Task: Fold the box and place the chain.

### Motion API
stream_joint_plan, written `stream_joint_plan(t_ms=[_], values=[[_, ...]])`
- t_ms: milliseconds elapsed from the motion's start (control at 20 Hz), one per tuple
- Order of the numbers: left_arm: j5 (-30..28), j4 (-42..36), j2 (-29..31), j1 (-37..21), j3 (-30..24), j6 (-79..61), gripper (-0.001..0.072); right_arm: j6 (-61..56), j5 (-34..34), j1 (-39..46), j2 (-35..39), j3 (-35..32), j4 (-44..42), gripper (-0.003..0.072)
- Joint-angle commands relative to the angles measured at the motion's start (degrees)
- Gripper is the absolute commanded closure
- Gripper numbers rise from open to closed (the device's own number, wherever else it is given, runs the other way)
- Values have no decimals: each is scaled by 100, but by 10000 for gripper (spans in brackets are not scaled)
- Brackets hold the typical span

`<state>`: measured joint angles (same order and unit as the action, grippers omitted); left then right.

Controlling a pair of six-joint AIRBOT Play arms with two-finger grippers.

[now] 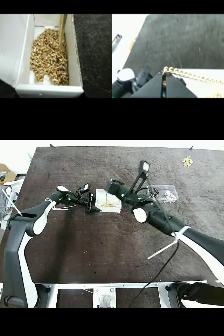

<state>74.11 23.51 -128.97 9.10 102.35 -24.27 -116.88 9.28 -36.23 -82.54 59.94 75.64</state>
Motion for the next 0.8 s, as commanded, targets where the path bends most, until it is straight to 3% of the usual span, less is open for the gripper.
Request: stream_joint_plan(t_ms=[0, 200, 250, 300, 400, 650, 750], values=[[-2, 2, -4, 2, -2, 0, 425, 7, -146, -164, -461, -2, -284, 687], [-2, 2, -4, 2, -2, 0, 425, 11, -501, -79, -474, -57, -234, 662], [-2, 2, -4, 2, -2, 0, 425, 13, -507, 9, -474, -57, -234, 448], [-2, 2, -4, 2, -2, 0, 425, 22, -579, 111, -448, -57, -219, 345], [-2, 2, -4, 2, -2, 0, 425, 33, -1147, 330, -214, -57, 291, 344], [-2, 2, -4, 2, -2, 0, 425, 31, -3471, 1038, 629, -68, 1952, 344], [0, 2, -4, 2, -2, 0, 425, 26, -3657, 1530, 629, -199, 1974, 344]])
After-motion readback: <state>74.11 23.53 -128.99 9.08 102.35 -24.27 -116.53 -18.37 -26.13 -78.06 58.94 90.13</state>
